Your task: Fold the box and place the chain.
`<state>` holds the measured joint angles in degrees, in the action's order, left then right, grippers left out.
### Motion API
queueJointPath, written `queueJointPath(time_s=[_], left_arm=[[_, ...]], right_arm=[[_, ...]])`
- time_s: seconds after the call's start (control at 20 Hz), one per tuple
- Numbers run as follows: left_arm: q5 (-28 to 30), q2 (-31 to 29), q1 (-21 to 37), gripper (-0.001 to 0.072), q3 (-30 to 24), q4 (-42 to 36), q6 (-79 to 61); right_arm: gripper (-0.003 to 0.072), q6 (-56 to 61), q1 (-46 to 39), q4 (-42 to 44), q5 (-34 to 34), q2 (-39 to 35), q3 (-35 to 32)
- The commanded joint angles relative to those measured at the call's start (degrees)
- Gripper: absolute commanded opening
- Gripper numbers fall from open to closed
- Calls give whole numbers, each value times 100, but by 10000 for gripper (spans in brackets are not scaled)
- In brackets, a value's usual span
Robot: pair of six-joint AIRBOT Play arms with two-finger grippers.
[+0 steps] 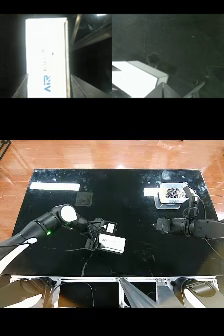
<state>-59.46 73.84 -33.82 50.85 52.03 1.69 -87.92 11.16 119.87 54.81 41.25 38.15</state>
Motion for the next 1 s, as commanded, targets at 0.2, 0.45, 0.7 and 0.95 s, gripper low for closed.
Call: queueJointPath(time_s=[0.2,0.45,0.7,0.95], left_arm=[[219,57,-11,643,0,9,33],[199,61,-11,642,0,4,52],[33,61,-11,642,0,2,177],[31,70,-11,642,0,2,177]], right_arm=[[16,-7,-2,-15,-50,4,2],[16,-7,-2,-15,-59,4,2],[16,-7,-2,-15,-81,4,2],[16,-7,-2,-15,-81,4,2]])
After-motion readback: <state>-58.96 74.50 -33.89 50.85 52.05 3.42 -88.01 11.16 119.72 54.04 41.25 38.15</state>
